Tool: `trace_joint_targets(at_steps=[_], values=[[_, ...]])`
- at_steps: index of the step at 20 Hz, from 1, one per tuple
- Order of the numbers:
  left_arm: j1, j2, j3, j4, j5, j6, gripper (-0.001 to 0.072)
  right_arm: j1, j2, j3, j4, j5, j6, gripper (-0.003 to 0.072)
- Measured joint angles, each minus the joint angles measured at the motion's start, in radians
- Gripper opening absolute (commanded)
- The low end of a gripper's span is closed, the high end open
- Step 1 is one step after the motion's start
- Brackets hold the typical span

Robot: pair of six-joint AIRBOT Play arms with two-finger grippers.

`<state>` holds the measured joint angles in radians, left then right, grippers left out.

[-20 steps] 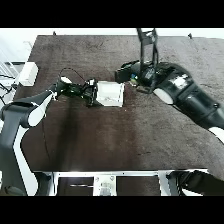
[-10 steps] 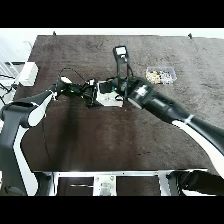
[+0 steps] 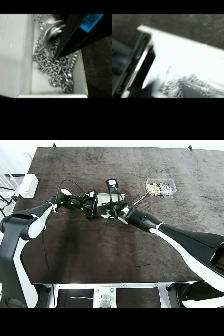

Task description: Fold the box and place the chain.

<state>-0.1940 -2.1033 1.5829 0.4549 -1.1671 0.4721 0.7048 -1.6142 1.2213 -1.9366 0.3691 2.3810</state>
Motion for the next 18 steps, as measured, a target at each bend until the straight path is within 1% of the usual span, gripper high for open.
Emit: trace_joint_targets(at_steps=[3,6,8,10,12,15,16,18], values=[[0.000,0.000,0.000,0.000,0.000,0.000,0.0356,-0.039,0.063,-0.001,0.001,0.039,-0.032,0.0574],[0.000,0.000,0.000,0.000,0.000,0.000,0.0356,-0.089,0.163,-0.006,-0.031,0.145,-0.092,0.0574],[0.000,0.000,0.000,0.000,0.000,0.000,0.0356,-0.155,0.214,-0.030,-0.059,0.214,-0.113,0.0574],[0.000,0.000,0.000,0.000,0.000,0.000,0.0356,-0.250,0.234,-0.072,-0.073,0.225,-0.125,0.0574],[0.000,0.000,0.000,0.000,0.000,0.000,0.0355,-0.354,0.219,-0.116,-0.056,0.175,-0.132,0.0574],[0.000,0.000,0.000,0.000,0.000,0.000,0.0356,-0.496,0.138,-0.154,0.029,0.035,-0.135,0.0550],[0.000,0.000,0.000,0.000,0.000,0.000,0.0355,-0.528,0.108,-0.159,0.054,-0.014,-0.136,0.0514],[0.000,0.000,0.000,0.000,0.000,0.000,0.0356,-0.569,0.043,-0.156,0.097,-0.093,-0.137,0.0515]])
